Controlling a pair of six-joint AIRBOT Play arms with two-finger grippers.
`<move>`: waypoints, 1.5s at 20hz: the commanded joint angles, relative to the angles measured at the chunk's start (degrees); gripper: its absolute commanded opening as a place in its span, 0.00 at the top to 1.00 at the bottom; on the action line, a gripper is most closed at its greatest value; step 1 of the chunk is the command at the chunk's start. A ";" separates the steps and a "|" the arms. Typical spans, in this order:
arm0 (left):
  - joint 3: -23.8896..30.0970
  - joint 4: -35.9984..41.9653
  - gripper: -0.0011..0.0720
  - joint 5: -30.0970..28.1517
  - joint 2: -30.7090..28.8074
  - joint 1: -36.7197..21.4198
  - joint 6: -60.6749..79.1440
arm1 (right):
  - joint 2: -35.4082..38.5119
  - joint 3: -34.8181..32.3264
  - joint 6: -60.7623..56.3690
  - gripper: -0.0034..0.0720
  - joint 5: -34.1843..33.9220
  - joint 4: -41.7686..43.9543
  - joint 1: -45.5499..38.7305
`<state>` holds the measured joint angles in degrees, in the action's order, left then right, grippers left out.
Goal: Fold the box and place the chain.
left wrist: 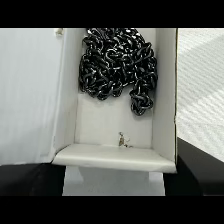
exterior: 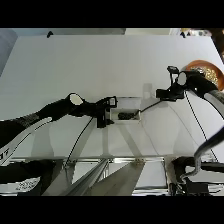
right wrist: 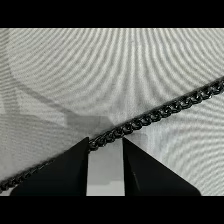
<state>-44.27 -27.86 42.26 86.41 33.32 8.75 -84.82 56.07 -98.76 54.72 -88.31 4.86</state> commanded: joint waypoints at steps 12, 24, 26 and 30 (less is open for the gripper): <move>-0.02 -0.02 0.45 0.00 0.00 -0.02 0.02 | -0.07 -0.02 0.02 0.76 -0.17 0.00 -0.04; -0.02 -0.02 0.45 0.00 0.00 -0.02 0.02 | -0.07 -0.02 2.51 0.93 2.14 -0.13 -0.04; -0.02 -0.02 0.45 -0.02 0.00 -0.02 0.02 | 0.11 -0.02 3.50 0.93 3.56 -0.35 -0.04; -0.02 -0.02 0.45 -0.02 0.00 -0.02 0.02 | 3.30 -0.02 6.82 0.93 7.78 -0.37 -0.04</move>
<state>-44.27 -27.86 42.26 86.41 33.32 8.75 -83.31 56.07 -94.52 59.09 -88.64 4.86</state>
